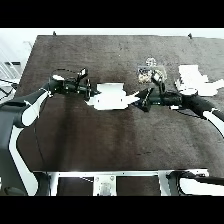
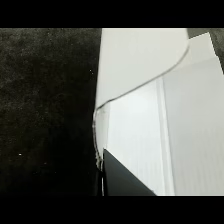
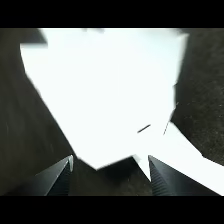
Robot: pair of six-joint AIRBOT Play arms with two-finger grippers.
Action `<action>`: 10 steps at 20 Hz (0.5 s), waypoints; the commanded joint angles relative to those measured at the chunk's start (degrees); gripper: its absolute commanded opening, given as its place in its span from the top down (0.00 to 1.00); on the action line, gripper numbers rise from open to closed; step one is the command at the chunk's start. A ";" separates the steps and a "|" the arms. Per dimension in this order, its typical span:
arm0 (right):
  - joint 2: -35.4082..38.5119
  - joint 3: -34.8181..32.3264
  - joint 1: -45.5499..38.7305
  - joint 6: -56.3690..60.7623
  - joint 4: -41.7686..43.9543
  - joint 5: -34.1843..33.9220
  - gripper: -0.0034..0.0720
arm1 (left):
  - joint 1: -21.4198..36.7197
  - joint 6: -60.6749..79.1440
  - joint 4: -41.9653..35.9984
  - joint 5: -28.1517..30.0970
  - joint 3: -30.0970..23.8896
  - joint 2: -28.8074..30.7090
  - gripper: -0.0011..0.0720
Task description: Fold the box and place the chain.
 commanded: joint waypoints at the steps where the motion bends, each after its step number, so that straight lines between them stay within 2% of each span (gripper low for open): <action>1: 0.13 -0.76 4.15 -9.51 -5.75 -5.35 0.23 | -0.04 0.00 0.07 0.04 -0.02 -0.04 0.96; 5: 0.13 -0.76 8.28 -10.49 -9.16 -8.94 0.23 | -0.04 0.00 0.04 0.00 -0.02 -0.04 0.96; 10: -0.98 -0.70 10.84 -12.22 -9.11 -11.82 0.23 | -0.04 0.00 0.04 -0.02 -0.02 -0.04 0.96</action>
